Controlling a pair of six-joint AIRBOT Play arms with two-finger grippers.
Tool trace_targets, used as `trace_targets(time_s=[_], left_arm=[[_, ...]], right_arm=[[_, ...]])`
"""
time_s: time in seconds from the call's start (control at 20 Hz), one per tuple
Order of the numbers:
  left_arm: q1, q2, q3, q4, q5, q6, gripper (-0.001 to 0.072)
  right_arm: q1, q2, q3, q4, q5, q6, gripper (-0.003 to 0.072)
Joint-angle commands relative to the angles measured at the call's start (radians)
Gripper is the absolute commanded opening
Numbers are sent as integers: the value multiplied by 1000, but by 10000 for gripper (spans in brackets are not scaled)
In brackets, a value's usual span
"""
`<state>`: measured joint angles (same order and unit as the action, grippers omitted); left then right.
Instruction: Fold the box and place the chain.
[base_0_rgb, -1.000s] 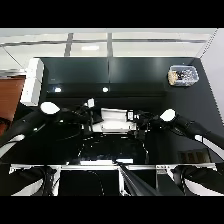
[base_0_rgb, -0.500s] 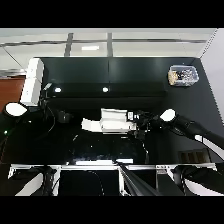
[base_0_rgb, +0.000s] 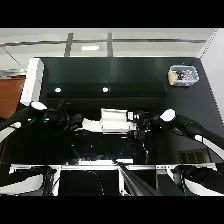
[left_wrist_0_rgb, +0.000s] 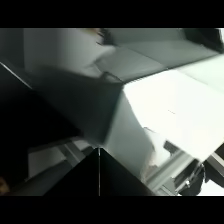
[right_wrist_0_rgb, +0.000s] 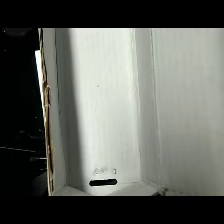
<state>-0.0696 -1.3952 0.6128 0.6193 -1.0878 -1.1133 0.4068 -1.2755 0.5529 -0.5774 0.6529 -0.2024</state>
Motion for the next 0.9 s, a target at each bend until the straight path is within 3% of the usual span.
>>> trace_targets(time_s=[0.0,0.1,0.15,0.2,0.25,0.5,0.75,0.8,0.85], left_arm=[[-91,-53,71,-41,-12,16,25],[-80,-53,95,-56,-48,46,70],[-69,-53,106,-56,-78,61,309],[-60,-53,112,-56,-97,69,600],[-55,-53,114,-57,-100,69,693],[-72,-53,114,-138,-103,78,694],[-150,-53,119,-130,-98,78,690],[-162,-53,124,-130,-93,77,659],[-175,-53,133,-130,-86,77,559]], right_arm=[[0,0,1,0,0,0,4],[0,0,1,0,0,0,4],[0,0,1,0,0,0,4],[0,0,1,0,0,0,4],[0,0,1,0,0,0,4],[0,0,1,0,0,0,4],[0,0,1,0,0,0,4],[0,0,1,0,0,0,4],[0,0,1,0,0,0,4]])
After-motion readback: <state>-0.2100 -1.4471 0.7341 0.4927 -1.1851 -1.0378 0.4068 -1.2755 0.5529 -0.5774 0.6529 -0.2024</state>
